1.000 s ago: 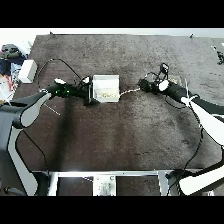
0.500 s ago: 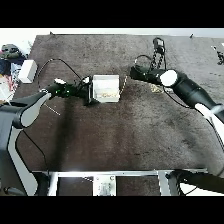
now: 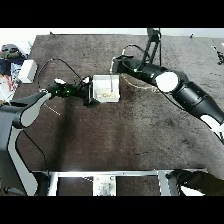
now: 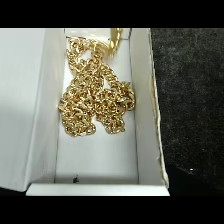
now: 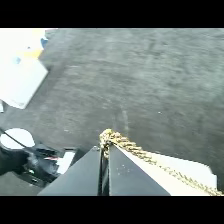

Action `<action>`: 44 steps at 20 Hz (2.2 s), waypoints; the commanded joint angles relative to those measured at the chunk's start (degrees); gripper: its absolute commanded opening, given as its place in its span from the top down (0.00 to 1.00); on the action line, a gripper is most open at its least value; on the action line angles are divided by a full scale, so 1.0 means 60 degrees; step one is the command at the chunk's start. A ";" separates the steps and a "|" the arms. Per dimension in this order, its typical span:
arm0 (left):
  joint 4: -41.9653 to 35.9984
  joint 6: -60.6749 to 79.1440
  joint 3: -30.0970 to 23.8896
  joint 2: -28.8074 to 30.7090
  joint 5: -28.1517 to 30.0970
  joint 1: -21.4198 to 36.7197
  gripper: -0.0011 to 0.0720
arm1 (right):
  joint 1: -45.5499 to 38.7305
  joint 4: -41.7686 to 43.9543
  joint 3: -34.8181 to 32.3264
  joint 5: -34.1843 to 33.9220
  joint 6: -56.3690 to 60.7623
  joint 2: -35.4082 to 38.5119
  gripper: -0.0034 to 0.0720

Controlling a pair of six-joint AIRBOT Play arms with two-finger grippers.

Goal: Fold the box and place the chain.

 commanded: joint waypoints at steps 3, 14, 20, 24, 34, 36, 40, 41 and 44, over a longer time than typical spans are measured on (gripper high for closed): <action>0.0000 0.0000 0.0007 -0.0004 0.0000 0.0011 0.51 | 0.0324 0.0044 0.0080 -0.0011 0.0004 -0.1093 0.94; 0.0000 0.0000 0.0007 -0.0007 0.0000 0.0011 0.51 | -0.2375 -0.0561 -0.1614 0.2044 0.0601 -0.0867 0.65; 0.0000 0.0000 0.0007 -0.0007 0.0000 0.0011 0.51 | -0.4535 -0.0441 -0.2656 0.1009 0.1279 -0.1745 0.65; 0.0000 0.0000 0.0007 -0.0004 0.0004 0.0011 0.51 | -0.4685 -0.0066 -0.2331 0.0251 0.1275 -0.2685 0.65; 0.0000 0.0000 0.0007 -0.0004 0.0000 0.0011 0.51 | -0.4524 0.0503 -0.1031 0.0164 0.1275 -0.4222 0.92; 0.0000 0.0000 0.0007 -0.0004 0.0000 0.0011 0.51 | -0.4302 0.0499 -0.1031 0.0302 0.1235 -0.3949 0.94; 0.0000 0.0000 0.0007 -0.0004 0.0000 0.0011 0.51 | -0.3140 0.0503 -0.1031 0.1104 0.0492 -0.2208 0.94; 0.0000 0.0000 0.0007 -0.0007 0.0000 0.0011 0.51 | -0.2787 0.0499 -0.1031 0.1137 0.0484 -0.1683 0.94; 0.0000 0.0000 0.0007 -0.0007 0.0000 0.0011 0.51 | -0.1858 0.0499 -0.1027 0.0812 0.0481 -0.0495 0.94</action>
